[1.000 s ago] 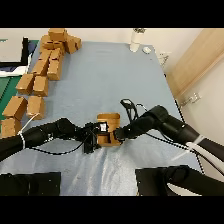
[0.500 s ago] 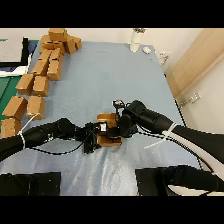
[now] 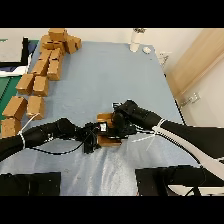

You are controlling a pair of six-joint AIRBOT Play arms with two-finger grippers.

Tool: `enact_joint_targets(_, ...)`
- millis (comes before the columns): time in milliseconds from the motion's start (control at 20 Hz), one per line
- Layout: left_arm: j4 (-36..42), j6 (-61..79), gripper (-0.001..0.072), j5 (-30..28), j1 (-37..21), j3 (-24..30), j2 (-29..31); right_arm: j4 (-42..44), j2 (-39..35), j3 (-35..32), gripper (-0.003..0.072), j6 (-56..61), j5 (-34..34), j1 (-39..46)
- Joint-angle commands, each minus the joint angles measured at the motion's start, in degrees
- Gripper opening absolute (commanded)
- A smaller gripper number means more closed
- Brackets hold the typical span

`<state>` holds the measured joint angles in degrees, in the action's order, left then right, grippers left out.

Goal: Fold the box.

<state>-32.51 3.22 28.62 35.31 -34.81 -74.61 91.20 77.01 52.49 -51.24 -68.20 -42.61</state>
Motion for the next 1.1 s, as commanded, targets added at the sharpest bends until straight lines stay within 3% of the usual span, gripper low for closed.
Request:
enact_joint_targets(0,-0.1,0.2,0.0422,0.0,0.0,0.0,0.0,0.1,0.5,0.2,0.0004,-0.1,-0.3,-0.7)
enact_joint_targets(150,-0.1,0.2,0.0422,0.0,0.0,0.0,0.0,-0.3,0.5,0.2,0.0016,0.2,0.4,-2.7)
enact_joint_targets(250,-0.1,0.2,0.0422,0.0,0.0,0.0,0.0,-0.3,0.5,0.7,0.0372,0.2,0.2,-3.2)
enact_joint_targets(350,-0.1,0.2,0.0422,0.0,0.0,0.0,0.0,-0.3,0.1,1.4,0.0544,0.2,-1.2,-3.2)
enact_joint_targets(750,-0.1,0.2,0.0422,0.0,0.0,0.0,0.0,-1.4,-6.3,2.7,0.0536,2.6,-5.8,-2.9)
enact_joint_targets(900,-0.1,0.2,0.0422,0.0,0.0,0.0,0.0,-2.3,-8.7,2.7,0.0453,4.6,-6.4,-2.4)
enact_joint_targets(1050,-0.1,0.2,0.0422,0.0,0.0,0.0,0.0,-2.4,-9.2,2.7,0.0453,5.3,-6.6,-2.4)
